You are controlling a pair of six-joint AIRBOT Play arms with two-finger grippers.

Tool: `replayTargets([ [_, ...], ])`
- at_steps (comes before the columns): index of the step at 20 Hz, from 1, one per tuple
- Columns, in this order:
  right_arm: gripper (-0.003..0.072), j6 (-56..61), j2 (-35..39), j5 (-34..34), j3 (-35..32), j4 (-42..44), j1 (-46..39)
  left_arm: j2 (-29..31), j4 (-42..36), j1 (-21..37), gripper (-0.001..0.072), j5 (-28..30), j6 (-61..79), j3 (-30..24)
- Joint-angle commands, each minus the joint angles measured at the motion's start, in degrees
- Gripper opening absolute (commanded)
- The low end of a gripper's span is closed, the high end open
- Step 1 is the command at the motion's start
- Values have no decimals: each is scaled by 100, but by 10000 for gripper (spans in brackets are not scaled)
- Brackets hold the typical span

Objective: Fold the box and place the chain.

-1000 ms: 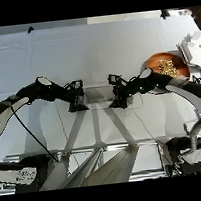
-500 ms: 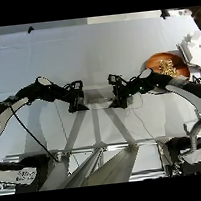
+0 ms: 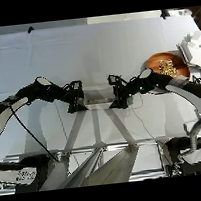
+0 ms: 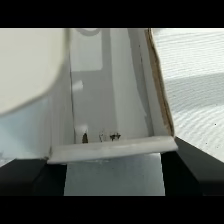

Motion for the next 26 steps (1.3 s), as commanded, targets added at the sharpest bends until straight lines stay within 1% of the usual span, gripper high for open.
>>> replayTargets([
  [1,503,2,-2,-20,2,7,0,2,9,-4,154,-46,7,-2],
  [24,504,4,-2,24,2,46,4,2,9,-2,154,-46,7,-2],
  [25,507,4,-2,20,2,48,4,2,9,-2,154,-46,7,-2],
  [26,551,4,-2,-7,2,48,4,2,9,-2,154,-46,7,-2],
])
